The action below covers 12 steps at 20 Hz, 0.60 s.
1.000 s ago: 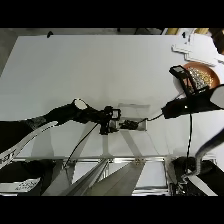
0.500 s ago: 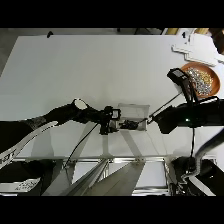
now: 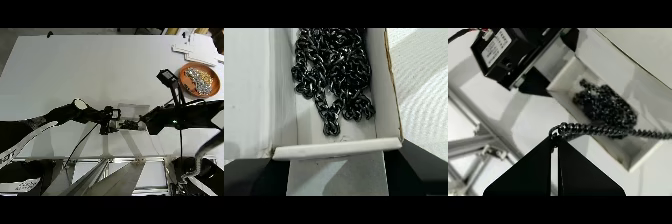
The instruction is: Fold the box and place the chain.
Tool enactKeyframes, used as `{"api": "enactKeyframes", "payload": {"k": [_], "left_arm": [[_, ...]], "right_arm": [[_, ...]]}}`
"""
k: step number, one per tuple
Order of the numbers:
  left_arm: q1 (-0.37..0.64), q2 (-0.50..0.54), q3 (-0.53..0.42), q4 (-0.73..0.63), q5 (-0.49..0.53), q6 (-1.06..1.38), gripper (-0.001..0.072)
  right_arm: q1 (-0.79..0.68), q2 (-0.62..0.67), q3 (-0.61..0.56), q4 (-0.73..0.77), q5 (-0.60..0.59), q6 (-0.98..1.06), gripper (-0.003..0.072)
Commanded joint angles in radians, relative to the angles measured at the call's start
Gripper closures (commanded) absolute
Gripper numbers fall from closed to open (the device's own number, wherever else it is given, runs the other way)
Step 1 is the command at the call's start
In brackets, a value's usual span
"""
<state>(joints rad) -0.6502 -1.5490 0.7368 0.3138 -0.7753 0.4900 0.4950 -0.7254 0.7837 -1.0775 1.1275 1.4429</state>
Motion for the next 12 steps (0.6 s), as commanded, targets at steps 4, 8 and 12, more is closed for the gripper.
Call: {"api": "enactKeyframes", "payload": {"k": [4,8,12], "left_arm": [[0.0,0.0,0.0,0.0,0.0,0.0,0.0501],[0.0,0.0,0.0,0.0,0.0,0.0,0.0501],[0.0,0.0,0.0,0.0,0.0,0.0,0.0501]], "right_arm": [[0.017,-0.135,-0.058,0.003,-0.11,-0.011,0.0586],[-0.014,-0.152,0.001,0.0,-0.095,-0.081,0.0388],[-0.204,-0.152,0.191,-0.064,-0.07,-0.09,0.0603]]}}
